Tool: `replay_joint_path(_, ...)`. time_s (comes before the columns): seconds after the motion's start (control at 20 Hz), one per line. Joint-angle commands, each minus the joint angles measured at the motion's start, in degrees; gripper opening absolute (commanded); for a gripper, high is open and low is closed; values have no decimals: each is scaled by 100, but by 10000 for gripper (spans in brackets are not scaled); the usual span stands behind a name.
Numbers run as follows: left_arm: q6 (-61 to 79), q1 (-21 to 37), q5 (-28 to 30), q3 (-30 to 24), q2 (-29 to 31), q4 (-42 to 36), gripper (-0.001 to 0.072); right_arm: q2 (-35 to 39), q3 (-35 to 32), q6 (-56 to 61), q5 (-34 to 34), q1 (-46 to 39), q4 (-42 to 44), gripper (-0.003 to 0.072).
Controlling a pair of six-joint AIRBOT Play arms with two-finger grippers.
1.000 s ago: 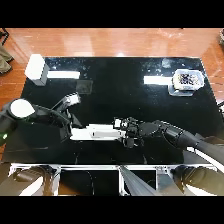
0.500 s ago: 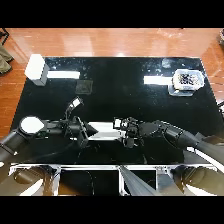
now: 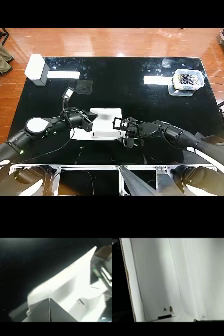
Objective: Fold the box and place the chain.
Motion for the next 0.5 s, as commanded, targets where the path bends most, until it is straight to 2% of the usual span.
replay_joint_path(0.0,20,-7,240,-7,-396,-142,18,-4,-2,0,0,0,0,190)
replay_joint_path(0.2,22,-7,68,-4,-750,-140,19,-4,-2,0,2,0,0,190)
replay_joint_path(0.3,22,0,24,15,-734,-122,19,-4,-2,0,2,0,0,190)
replay_joint_path(0.45,20,136,0,175,-529,317,20,-4,-2,0,2,0,0,190)
